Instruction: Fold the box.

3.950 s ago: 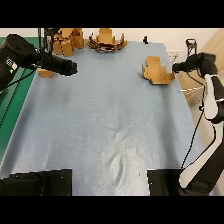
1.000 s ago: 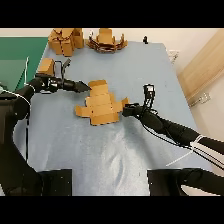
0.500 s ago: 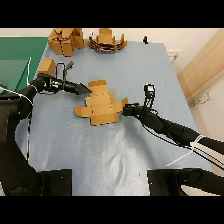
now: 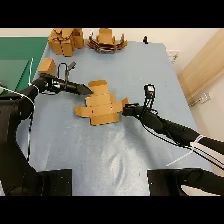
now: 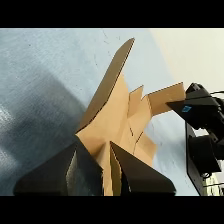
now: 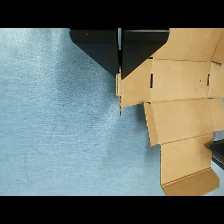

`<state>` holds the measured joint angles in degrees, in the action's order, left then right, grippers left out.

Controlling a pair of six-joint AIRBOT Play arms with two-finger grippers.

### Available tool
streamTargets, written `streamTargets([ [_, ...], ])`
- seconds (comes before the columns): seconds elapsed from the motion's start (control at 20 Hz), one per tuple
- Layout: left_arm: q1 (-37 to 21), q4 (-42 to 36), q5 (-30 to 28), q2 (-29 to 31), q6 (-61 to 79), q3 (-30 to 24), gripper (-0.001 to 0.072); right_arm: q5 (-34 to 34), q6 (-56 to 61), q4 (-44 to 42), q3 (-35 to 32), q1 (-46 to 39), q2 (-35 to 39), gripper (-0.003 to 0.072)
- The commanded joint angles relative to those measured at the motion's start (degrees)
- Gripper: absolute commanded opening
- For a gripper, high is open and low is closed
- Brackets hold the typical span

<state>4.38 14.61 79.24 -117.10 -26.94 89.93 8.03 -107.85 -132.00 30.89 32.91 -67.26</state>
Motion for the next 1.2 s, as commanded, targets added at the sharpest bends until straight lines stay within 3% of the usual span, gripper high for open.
streamTargets([
  [0.0, 1.0, 0.1, -1.6, 0.0, 0.3, 0.1, 0.0293, -0.3, 0.1, 0.0, 0.0, 0.1, 0.0, 0.0003],
  [0.1, 1.2, 0.0, -1.9, 0.0, 0.5, 0.1, 0.0275, -0.7, 0.1, 0.0, 0.0, 0.1, 0.0, 0.0003],
  [0.15, 1.2, 0.0, -1.9, 0.0, 0.6, 0.1, 0.0162, -0.7, 0.1, 0.0, 0.0, 0.1, 0.0, 0.0003],
  [0.25, 1.2, 0.0, -2.3, 0.0, 0.7, 0.1, 0.0153, -1.0, 0.1, 0.0, 0.0, 0.1, 0.0, 0.0003],
  [0.3, 1.2, 0.0, -2.3, 0.0, 0.7, 0.1, 0.0065, -1.1, 0.1, 0.0, 0.0, 0.1, 0.0, 0.0003],
  [0.5, 1.2, 0.0, -2.3, 0.0, 3.2, 0.1, 0.0017, -1.7, 0.0, 0.0, 0.0, 0.1, 0.0, 0.0003],
  [0.65, 1.3, 0.0, -1.0, 0.4, 14.6, 0.1, 0.0016, -2.5, -0.2, 1.9, 0.0, 0.1, 0.0, 0.0005],
  [0.75, 1.3, 0.2, -0.7, 1.6, 20.7, 0.1, 0.0015, -2.8, -0.2, 7.9, 0.0, 0.0, 0.6, 0.0039],
  [0.85, 1.3, 1.1, -0.7, 3.1, 25.8, 0.1, 0.0013, -3.5, -0.3, 18.2, 0.0, -0.3, 2.3, 0.0190],
  [0.9, 1.3, 1.1, -0.7, 3.9, 28.5, 0.1, 0.0012, -5.0, -0.5, 22.6, 0.0, -1.0, 3.5, 0.0190],
  [0.95, 1.3, 1.1, -0.6, 4.6, 31.3, 0.0, 0.0011, -7.5, -0.7, 26.2, 0.0, -2.2, 5.1, 0.0190],
  [1.05, 1.6, 2.4, -0.1, 6.2, 37.8, 0.0, 0.0009, -13.5, -0.7, 32.2, 0.0, -4.9, 8.7, 0.0321],
  [1.15, 2.6, 5.5, -0.3, 7.6, 42.2, 0.0, 0.0008, -20.6, -1.4, 43.9, 0.1, -5.8, 12.4, 0.0332],
])
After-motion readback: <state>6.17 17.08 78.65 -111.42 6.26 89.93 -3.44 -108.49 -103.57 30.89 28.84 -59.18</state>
